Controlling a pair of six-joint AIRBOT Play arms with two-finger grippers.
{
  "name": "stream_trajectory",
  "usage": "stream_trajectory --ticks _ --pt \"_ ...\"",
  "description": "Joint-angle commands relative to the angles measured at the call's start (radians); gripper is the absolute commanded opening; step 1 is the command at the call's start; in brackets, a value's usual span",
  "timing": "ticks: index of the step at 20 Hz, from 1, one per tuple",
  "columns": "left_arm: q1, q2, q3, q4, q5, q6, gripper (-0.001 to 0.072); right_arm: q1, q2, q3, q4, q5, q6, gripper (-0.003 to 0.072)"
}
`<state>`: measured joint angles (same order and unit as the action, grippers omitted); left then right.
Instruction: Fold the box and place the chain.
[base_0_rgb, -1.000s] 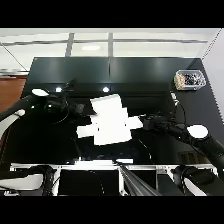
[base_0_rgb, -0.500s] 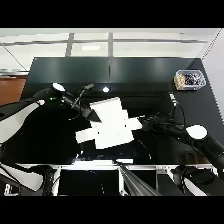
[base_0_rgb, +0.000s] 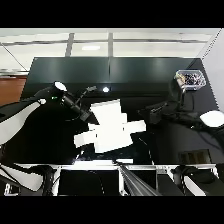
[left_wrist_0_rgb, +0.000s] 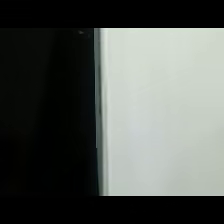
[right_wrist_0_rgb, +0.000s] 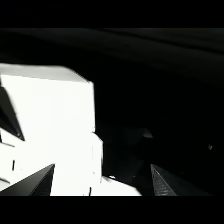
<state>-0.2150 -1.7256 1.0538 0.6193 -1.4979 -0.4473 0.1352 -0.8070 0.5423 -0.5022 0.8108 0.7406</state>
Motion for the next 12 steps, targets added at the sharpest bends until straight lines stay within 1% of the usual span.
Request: stream_trajectory --ticks 1,3,4,5,6,8,10,12 --pt "-0.039 0.086 -0.030 0.006 0.136 0.053 0.0020 -0.056 0.000 0.168 -0.265 0.293 -0.048 0.0693" --pt "-0.076 0.203 -0.085 -0.003 0.294 0.135 0.0021 -0.041 -0.001 0.171 -0.347 0.341 -0.049 0.0692" --pt "-0.097 0.259 -0.117 -0.002 0.360 0.187 0.0023 -0.025 -0.001 0.161 -0.374 0.334 -0.050 0.0692" --pt "-0.112 0.298 -0.141 0.003 0.394 0.230 0.0024 -0.006 -0.001 0.139 -0.378 0.304 -0.050 0.0692" --pt "-0.123 0.319 -0.157 0.002 0.407 0.296 0.0025 0.019 -0.001 0.110 -0.373 0.255 -0.050 0.0692" --pt "-0.146 0.315 -0.172 0.009 0.399 0.445 0.0025 0.072 -0.001 0.056 -0.373 0.152 -0.111 0.0691" --pt "-0.178 0.301 -0.174 0.062 0.406 0.555 0.0025 0.132 -0.002 0.007 -0.370 0.065 -0.201 0.0690" --pt "-0.219 0.293 -0.174 0.148 0.473 0.586 0.0025 0.192 -0.002 -0.028 -0.370 0.021 -0.282 0.0690"
